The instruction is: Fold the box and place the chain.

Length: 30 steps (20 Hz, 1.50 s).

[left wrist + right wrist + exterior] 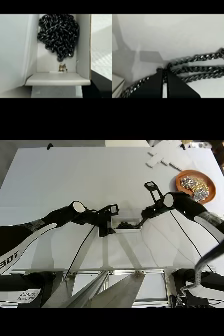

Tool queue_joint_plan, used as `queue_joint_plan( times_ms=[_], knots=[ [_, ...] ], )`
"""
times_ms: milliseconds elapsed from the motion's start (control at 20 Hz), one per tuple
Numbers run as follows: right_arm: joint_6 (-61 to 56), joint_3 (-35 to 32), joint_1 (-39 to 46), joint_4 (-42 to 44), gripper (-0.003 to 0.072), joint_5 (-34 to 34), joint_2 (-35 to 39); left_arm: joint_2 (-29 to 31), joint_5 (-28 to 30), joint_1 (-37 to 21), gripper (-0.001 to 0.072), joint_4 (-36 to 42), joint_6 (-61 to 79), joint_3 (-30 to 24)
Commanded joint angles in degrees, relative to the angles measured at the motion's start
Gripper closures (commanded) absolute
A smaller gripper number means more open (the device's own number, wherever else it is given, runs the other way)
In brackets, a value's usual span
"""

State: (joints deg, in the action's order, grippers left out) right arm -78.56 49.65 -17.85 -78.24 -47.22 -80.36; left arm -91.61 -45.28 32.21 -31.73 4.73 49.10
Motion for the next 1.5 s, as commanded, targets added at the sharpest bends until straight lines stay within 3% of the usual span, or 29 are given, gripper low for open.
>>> queue_joint_plan(
  times_ms=[0, 500, 750, 1000, 1200, 1450],
  knots=[
    [-0.50, 0.09, 0.11, -0.63, 0.0672, 0.00, 3.54, 0.02, 0.04, 0.02, 0.0697, -0.13, 0.17, 0.04],
    [-1.09, 0.09, 0.11, 0.52, 0.0672, -9.46, 24.70, 0.02, 0.02, 0.02, 0.0697, -0.13, 0.17, 0.04],
    [5.22, 0.09, 0.11, 12.98, 0.0671, -12.11, 30.82, 0.02, 0.02, 0.02, 0.0697, -0.13, 0.17, 0.04],
    [14.93, 0.09, 0.04, 29.49, 0.0671, -12.09, 31.52, 0.02, 0.02, 0.02, 0.0697, -0.13, 0.17, 0.04],
    [16.28, -2.93, 0.07, 28.98, 0.0672, -9.53, 31.28, 0.02, 0.02, 0.02, 0.0697, -0.13, 0.17, 0.04],
    [20.70, -12.92, 0.07, 29.38, 0.0673, -2.21, 28.70, 0.02, 0.04, 0.02, 0.0697, -0.13, 0.17, 0.04]
  ],
)
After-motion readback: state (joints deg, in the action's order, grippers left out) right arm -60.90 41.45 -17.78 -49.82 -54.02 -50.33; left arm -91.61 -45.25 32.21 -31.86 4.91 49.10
